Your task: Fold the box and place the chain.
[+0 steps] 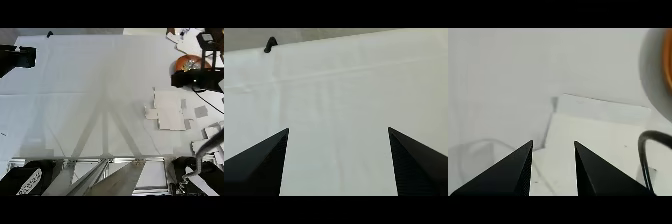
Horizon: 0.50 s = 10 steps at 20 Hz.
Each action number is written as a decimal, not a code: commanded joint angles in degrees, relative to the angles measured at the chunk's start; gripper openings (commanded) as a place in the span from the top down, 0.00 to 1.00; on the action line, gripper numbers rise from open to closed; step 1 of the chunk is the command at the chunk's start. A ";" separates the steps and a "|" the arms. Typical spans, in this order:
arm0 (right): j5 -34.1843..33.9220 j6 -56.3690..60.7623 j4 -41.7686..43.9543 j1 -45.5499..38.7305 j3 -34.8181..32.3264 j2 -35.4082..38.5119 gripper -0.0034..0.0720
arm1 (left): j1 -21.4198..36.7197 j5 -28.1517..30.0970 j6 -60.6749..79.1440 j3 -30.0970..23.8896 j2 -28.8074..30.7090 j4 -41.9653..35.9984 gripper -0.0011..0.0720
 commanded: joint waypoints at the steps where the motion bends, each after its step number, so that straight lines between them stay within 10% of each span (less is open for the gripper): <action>1: 6.14 1.05 -3.23 -8.63 0.04 0.00 0.56 | 0.00 0.00 0.02 0.02 0.04 0.00 0.03; 10: 13.11 -15.61 -2.95 -28.33 0.04 -8.11 0.41 | 0.00 0.02 0.02 0.02 0.04 0.00 0.03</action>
